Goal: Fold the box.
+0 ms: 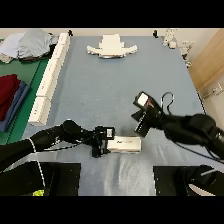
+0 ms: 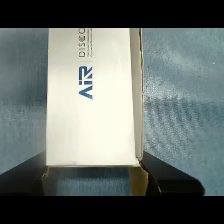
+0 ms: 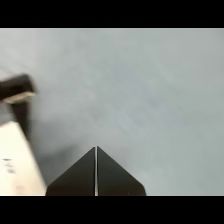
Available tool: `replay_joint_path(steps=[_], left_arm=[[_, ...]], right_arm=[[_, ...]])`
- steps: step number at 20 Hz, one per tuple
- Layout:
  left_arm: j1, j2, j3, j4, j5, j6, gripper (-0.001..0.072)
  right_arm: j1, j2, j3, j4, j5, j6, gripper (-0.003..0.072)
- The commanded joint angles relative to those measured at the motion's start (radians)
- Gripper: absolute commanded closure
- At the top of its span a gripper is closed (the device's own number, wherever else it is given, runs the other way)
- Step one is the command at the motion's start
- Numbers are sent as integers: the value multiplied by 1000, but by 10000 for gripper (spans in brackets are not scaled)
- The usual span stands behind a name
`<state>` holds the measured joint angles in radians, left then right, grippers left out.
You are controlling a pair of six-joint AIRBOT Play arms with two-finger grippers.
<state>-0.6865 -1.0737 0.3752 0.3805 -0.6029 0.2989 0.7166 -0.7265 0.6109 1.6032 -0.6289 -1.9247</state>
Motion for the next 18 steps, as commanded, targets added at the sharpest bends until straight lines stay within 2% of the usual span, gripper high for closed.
replay_joint_path(steps=[1,4,9,12,18], left_arm=[[0,0,1,0,0,0,302],[0,0,1,0,0,0,302],[0,0,1,0,0,0,302],[0,0,1,0,0,0,302],[0,0,1,0,0,0,302]], right_arm=[[-155,-137,211,-261,-354,78,668],[-237,-319,359,-346,-575,151,669],[-320,-592,534,-391,-847,394,669],[-326,-678,587,-360,-894,483,668],[-326,-687,593,-313,-863,505,668]])
